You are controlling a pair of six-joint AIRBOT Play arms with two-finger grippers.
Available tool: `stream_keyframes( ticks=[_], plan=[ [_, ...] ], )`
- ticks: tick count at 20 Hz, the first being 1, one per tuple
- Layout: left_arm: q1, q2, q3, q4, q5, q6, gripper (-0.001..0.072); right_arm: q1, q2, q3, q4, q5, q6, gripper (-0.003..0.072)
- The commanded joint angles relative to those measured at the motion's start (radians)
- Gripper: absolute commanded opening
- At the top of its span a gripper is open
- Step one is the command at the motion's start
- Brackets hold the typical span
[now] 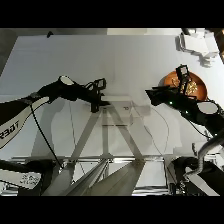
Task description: Fold the box and place the chain.
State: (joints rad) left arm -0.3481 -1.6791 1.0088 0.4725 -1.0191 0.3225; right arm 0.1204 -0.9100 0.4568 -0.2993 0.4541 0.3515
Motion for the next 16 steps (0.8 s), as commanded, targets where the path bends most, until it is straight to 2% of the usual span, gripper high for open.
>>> stream_keyframes(
  ticks=[1, 7, 11, 13, 16],
  plan=[
    [0.006, -0.002, -0.001, 0.039, -0.072, 0.011, 0.0003, 0.0, 0.001, 0.0, 0.0, -0.003, 0.0, 0.0395],
    [0.017, -0.002, -0.001, 0.037, -0.022, 0.011, 0.0007, 0.0, 0.001, 0.0, 0.0, -0.002, 0.0, 0.0395],
    [0.016, -0.002, -0.001, 0.037, -0.026, 0.011, 0.0007, 0.0, 0.002, 0.002, 0.0, 0.018, 0.0, 0.0397],
    [0.016, -0.002, -0.001, 0.037, -0.025, 0.011, 0.0007, 0.0, 0.002, 0.016, -0.017, 0.126, -0.021, 0.0397],
    [0.016, -0.002, -0.001, 0.037, -0.025, 0.011, 0.0007, 0.001, 0.002, 0.039, -0.038, 0.374, -0.221, 0.0397]
  ],
)
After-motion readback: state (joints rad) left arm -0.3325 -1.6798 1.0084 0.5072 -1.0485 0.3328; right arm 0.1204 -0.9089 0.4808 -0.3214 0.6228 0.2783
